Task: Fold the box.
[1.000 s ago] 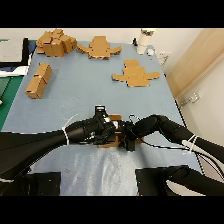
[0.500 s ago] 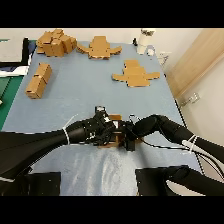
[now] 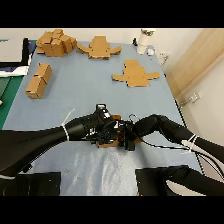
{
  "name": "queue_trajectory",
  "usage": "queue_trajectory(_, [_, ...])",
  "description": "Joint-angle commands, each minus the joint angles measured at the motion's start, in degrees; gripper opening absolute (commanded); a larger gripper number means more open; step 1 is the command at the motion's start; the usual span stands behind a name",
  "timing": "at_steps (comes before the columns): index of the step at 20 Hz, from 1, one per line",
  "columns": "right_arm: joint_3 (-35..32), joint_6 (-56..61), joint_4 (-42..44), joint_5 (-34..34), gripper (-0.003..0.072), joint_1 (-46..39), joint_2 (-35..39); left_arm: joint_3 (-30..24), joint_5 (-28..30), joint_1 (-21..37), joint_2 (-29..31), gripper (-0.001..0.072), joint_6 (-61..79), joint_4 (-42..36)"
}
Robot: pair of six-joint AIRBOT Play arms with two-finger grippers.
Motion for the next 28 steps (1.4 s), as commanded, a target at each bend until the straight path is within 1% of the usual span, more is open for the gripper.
queue_trajectory(1, [0.0, 0.0, 0.0, -0.2, 0.0502, 0.0, 0.0, 0.5, -1.0, 1.0, 0.1, 0.049, 0.0, -0.3])
queue_trajectory(9, [0.0, 0.0, 0.0, -0.2, 0.0502, 0.0, 0.0, 0.5, -0.6, 1.1, -1.2, 0.0488, -0.2, 0.3])
queue_trajectory(10, [0.0, 0.0, 0.0, -0.2, 0.0502, 0.0, 0.0, 0.4, -0.2, 1.1, -1.4, 0.0438, -0.4, 0.3])
queue_trajectory(11, [0.0, 0.0, 0.0, -0.2, 0.0501, 0.0, 0.0, 0.4, -0.2, 1.1, -1.4, 0.036, -0.5, 0.3])
queue_trajectory(12, [0.0, 0.0, 0.0, -0.2, 0.0501, 0.0, 0.0, 0.4, -0.2, 1.1, -1.4, 0.0339, -0.5, 0.3])
queue_trajectory(13, [0.0, 0.0, 0.0, -0.2, 0.0502, 0.0, 0.0, 0.4, -0.2, 1.1, -1.4, 0.0123, -0.5, 0.3])
queue_trajectory(14, [0.0, 0.0, 0.0, -0.2, 0.0502, 0.0, 0.0, 0.4, 0.0, 1.0, -1.4, 0.0013, -0.4, 0.3])
queue_trajectory(20, [0.0, 0.0, 0.0, -0.2, 0.0502, 0.0, 0.0, 0.5, 0.1, 1.1, -1.4, 0.0013, -0.2, 0.0])
queue_trajectory(23, [0.0, 0.0, 0.0, -0.2, 0.0502, 0.0, 0.0, 0.5, -0.7, 1.1, -1.4, 0.0016, -0.1, -0.2])
queue_trajectory(24, [0.0, 0.0, 0.0, -0.2, 0.0501, 0.0, 0.0, 0.5, -0.9, 1.1, -1.4, 0.0135, 0.1, -0.3])
queue_trajectory(25, [0.0, 0.0, 0.0, -0.2, 0.0502, 0.0, 0.0, 0.5, -1.3, 1.1, -1.4, 0.0423, 0.0, -0.9])
queue_trajectory(26, [0.0, 0.0, 0.0, -0.2, 0.0502, 0.0, 0.0, 0.5, -1.8, 1.1, -1.4, 0.0548, 0.0, -1.6])
queue_trajectory(28, [0.0, 0.0, 0.0, -0.2, 0.0502, 0.0, 0.0, 0.5, -3.3, 1.3, -1.2, 0.0548, 0.1, -2.8])
